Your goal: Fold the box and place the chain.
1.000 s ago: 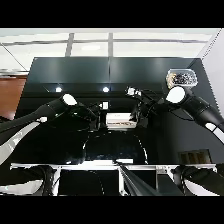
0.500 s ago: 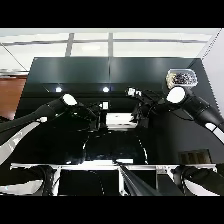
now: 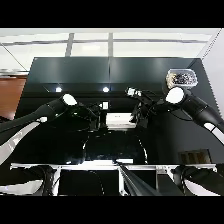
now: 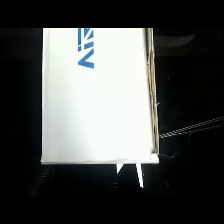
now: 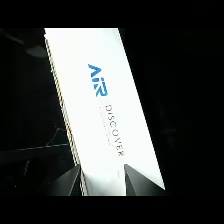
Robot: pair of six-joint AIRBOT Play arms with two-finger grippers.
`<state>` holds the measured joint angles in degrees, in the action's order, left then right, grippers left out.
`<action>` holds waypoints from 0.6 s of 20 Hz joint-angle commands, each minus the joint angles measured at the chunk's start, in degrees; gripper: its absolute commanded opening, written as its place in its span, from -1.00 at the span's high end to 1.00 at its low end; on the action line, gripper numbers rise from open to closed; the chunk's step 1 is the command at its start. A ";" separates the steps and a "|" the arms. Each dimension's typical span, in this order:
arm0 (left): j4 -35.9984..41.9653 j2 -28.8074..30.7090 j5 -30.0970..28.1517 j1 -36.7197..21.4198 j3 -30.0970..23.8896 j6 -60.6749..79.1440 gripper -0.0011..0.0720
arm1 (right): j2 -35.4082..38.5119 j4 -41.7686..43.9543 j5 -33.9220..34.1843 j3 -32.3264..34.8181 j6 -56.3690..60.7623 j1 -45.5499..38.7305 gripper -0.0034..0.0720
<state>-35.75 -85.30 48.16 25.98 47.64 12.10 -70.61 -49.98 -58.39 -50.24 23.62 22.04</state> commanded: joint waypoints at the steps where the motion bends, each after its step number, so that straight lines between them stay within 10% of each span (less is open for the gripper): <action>1: -0.02 -0.04 0.04 0.00 0.04 0.07 -0.10 | -0.50 -0.04 0.59 0.09 0.00 0.04 0.12; 12: -0.02 -0.04 0.11 0.00 0.04 0.07 -0.11 | -0.52 -0.55 0.81 1.53 1.29 0.98 0.06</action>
<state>-35.75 -85.32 48.21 25.98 47.64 12.27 -71.20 -50.46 -57.69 -49.06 23.99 22.72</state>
